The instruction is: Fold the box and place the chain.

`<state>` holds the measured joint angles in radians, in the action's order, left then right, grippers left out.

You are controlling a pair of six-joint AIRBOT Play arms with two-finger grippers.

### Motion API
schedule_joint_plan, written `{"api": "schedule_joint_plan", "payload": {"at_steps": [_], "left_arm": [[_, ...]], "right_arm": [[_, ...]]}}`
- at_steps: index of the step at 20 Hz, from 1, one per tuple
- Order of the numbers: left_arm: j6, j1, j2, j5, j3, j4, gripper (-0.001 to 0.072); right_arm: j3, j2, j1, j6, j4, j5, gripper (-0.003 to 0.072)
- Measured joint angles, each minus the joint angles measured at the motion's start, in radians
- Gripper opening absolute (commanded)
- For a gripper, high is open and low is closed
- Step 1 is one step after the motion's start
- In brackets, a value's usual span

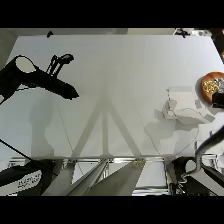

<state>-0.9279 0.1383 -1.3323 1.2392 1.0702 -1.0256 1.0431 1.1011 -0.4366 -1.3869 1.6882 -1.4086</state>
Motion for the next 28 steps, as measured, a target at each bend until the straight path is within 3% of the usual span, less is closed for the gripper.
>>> {"api": "schedule_joint_plan", "payload": {"at_steps": [2,4,6,10,15,20,28], "left_arm": [[0.000,0.000,0.000,0.000,0.000,0.000,0.0017],[0.000,0.000,0.000,0.000,0.000,0.000,0.0017],[0.000,0.000,0.000,0.000,0.000,0.000,0.0017],[0.000,0.000,0.000,0.000,0.000,0.000,0.0017],[0.000,0.000,0.000,0.000,0.000,0.000,0.0017],[0.000,0.000,0.000,0.000,0.000,0.000,0.0017],[0.000,0.000,0.000,0.000,0.000,0.000,0.0017]], "right_arm": [[0.000,0.004,-0.005,0.016,-0.010,0.008,0.0348],[0.000,0.006,-0.008,0.023,-0.001,0.032,0.0447],[0.000,0.007,-0.009,0.027,0.026,0.065,0.0479],[0.000,0.027,-0.016,0.040,0.131,0.139,0.0479],[0.000,0.147,-0.111,0.085,0.186,0.178,0.0479],[0.016,0.228,-0.182,0.167,0.110,0.253,0.0478],[0.101,0.349,-0.200,0.252,-0.012,0.253,0.0431]]}}
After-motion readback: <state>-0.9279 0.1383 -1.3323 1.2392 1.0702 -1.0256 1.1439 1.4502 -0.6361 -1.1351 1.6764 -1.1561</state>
